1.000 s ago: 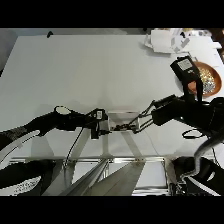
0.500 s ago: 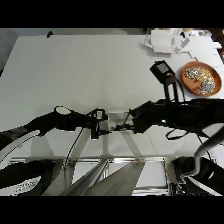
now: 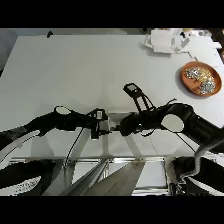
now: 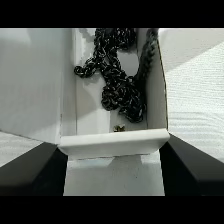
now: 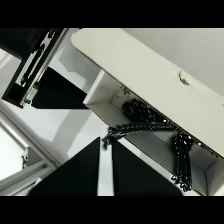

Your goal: Fold the box and place the chain.

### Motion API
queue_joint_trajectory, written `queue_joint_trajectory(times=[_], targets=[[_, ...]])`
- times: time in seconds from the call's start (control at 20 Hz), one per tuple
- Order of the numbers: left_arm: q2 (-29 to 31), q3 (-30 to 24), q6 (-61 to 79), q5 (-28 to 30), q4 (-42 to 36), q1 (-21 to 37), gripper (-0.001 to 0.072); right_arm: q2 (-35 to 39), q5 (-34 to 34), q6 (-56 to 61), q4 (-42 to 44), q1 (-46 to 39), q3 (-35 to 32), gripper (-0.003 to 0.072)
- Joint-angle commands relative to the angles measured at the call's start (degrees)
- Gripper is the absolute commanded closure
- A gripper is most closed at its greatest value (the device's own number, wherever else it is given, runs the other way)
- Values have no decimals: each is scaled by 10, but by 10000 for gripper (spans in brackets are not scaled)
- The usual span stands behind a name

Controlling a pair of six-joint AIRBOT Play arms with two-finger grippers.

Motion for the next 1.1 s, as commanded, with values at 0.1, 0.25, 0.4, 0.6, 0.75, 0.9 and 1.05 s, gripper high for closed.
queue_joint_trajectory(times=[0.1,0.25,0.4,0.6,0.75,0.9,1.05], targets=[[0,0,0,0,0,0,601,19,53,-37,-10,-6,59,387],[0,0,0,0,0,0,601,42,122,-36,-68,-72,112,435],[0,0,0,0,0,0,601,50,191,-32,-125,-183,116,534],[0,0,0,0,0,0,601,30,213,-32,-153,-302,84,527],[0,0,0,0,0,0,601,5,181,-33,-148,-321,37,429],[0,0,0,0,0,0,601,-38,165,-33,-112,-320,24,302],[0,0,0,0,0,0,601,-84,152,-28,-106,-305,24,397]])
